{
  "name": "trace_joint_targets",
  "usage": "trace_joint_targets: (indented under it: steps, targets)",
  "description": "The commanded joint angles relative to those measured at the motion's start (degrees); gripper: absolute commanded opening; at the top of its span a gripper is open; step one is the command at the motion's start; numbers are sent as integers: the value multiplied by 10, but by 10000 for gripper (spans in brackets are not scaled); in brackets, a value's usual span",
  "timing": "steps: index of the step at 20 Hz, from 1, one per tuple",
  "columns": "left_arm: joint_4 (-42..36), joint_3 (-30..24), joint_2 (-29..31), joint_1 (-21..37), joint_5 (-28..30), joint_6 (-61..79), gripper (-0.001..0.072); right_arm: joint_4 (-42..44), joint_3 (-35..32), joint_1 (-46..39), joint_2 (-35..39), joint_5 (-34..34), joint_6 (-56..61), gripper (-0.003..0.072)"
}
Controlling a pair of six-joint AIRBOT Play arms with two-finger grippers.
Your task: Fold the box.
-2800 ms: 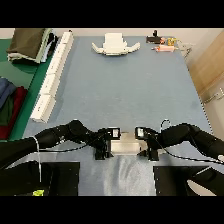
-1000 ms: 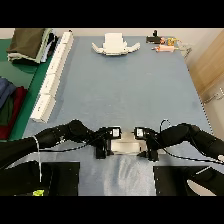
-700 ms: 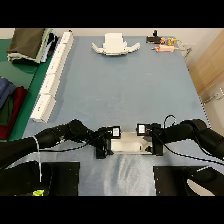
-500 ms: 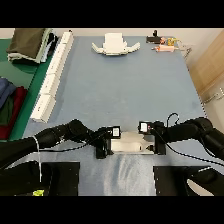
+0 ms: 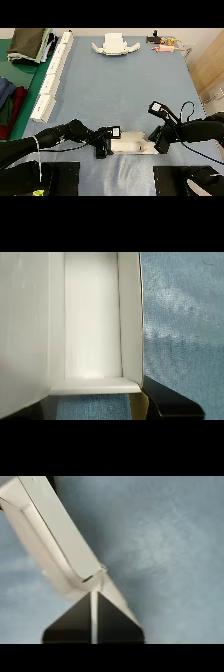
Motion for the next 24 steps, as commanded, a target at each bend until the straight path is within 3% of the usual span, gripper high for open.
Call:
trace_joint_targets:
  steps: [1,3,5,8,10,18,24]
  targets:
    - [0,0,0,0,0,0,473,90,5,1,10,-69,119,3]
    - [0,0,0,0,0,0,473,172,-16,1,10,-13,119,3]
    - [0,0,0,0,0,0,473,221,-33,3,7,86,119,3]
    - [0,0,0,0,0,0,473,238,-33,27,-13,217,134,3]
    - [0,0,0,0,0,0,473,233,-33,37,-35,262,136,3]
    - [0,0,0,0,0,0,473,207,-33,37,-210,269,111,3]
    - [0,0,0,0,0,0,473,208,-33,37,-238,274,94,3]
